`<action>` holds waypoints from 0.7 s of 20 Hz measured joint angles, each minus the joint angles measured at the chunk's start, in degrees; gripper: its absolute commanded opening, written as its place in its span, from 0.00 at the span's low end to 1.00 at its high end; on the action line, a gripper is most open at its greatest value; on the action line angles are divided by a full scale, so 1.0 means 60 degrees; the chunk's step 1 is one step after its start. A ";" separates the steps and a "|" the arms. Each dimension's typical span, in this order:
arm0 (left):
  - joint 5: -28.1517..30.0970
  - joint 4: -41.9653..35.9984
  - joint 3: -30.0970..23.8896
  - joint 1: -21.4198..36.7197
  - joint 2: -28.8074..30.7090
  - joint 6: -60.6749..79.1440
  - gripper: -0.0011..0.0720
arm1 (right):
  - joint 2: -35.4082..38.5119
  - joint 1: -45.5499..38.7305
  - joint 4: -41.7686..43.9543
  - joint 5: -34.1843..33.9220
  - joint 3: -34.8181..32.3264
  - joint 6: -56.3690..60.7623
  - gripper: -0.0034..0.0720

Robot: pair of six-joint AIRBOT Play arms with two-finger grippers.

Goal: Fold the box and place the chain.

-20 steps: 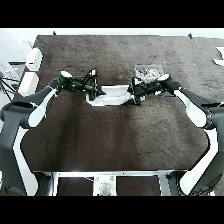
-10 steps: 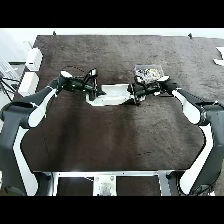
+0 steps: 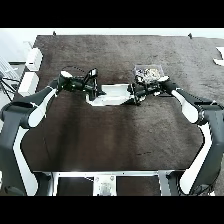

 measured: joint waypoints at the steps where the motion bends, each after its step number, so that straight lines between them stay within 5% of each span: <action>1: 0.0000 0.0000 0.0000 0.0000 0.0000 0.0000 0.04 | -0.0004 0.0015 0.0000 0.0000 0.0004 0.0000 0.90; 14: -0.0004 0.0000 0.0000 0.0000 0.0000 0.0004 0.05 | -0.0109 0.0131 0.0055 -0.0055 0.0044 -0.0047 0.90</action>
